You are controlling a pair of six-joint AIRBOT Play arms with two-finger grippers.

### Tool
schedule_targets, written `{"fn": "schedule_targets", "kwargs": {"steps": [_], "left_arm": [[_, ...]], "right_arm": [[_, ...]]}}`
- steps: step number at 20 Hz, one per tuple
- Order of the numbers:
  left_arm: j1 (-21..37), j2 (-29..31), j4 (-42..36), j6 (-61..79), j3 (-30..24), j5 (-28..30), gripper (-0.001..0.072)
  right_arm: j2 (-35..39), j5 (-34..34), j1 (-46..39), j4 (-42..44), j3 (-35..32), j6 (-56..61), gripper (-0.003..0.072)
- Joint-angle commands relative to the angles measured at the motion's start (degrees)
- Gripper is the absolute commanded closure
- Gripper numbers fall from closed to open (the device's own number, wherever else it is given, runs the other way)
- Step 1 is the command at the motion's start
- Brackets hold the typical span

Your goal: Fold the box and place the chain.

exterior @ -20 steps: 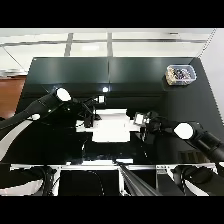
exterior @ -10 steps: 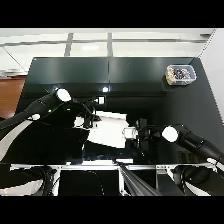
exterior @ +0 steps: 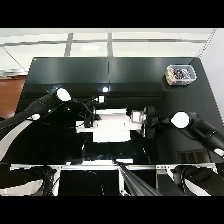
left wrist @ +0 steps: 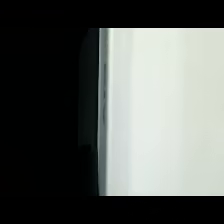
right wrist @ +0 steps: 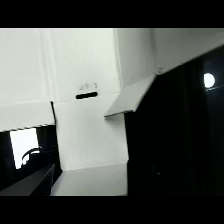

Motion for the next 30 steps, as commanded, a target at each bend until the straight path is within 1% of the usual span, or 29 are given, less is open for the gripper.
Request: {"fn": "schedule_targets", "kwargs": {"steps": [1, 2, 4, 5, 6, 11, 14, 17, 21, 25, 30], "left_arm": [[0.0, 0.0, 0.2, 0.0, 0.0, -0.3, 0.0683], [0.0, 0.0, 0.2, 0.0, 0.0, -0.3, 0.0683], [0.0, 0.0, 0.2, 0.0, 0.0, -0.3, 0.0682], [0.0, 0.0, 0.2, 0.0, 0.0, -0.3, 0.0683], [0.0, 0.0, 0.2, 0.0, 0.0, -0.3, 0.0683], [0.0, 0.0, 0.2, 0.0, 0.0, -0.3, 0.0683], [0.0, 0.0, 0.2, 0.0, 0.0, -0.3, 0.0683], [0.0, 0.0, 0.1, 0.0, 0.0, -0.3, 0.0683], [0.0, 0.0, 0.2, 0.0, 0.0, -0.3, 0.0683], [0.0, 0.0, 0.1, 0.0, 0.0, -0.3, 0.0682], [0.0, 0.0, 0.1, 0.0, 0.0, -0.5, 0.0683]], "right_arm": [[0.5, 4.2, -2.4, 1.1, 4.6, -0.3, 0.0001], [0.7, 4.3, -2.4, 3.2, 5.6, -0.7, 0.0001], [0.7, 6.7, -2.1, 7.1, 6.1, -0.8, 0.0001], [0.6, 8.0, -1.1, 7.4, 5.8, -0.8, 0.0001], [0.6, 7.9, 0.0, 7.6, 5.0, -0.8, 0.0001], [0.0, 4.0, 8.1, 8.2, -2.4, -0.8, 0.0001], [-1.3, -0.3, 10.5, 8.1, -5.0, -1.1, 0.0001], [-3.4, -0.8, 12.3, 8.3, -5.0, -7.1, 0.0001], [-5.6, -3.0, 13.0, 8.3, -5.0, -9.1, 0.0001], [-7.2, -8.0, 13.0, 9.7, -5.0, -11.0, 0.0001], [-7.5, -11.0, 13.0, 10.0, -5.0, -11.0, 0.0001]]}}
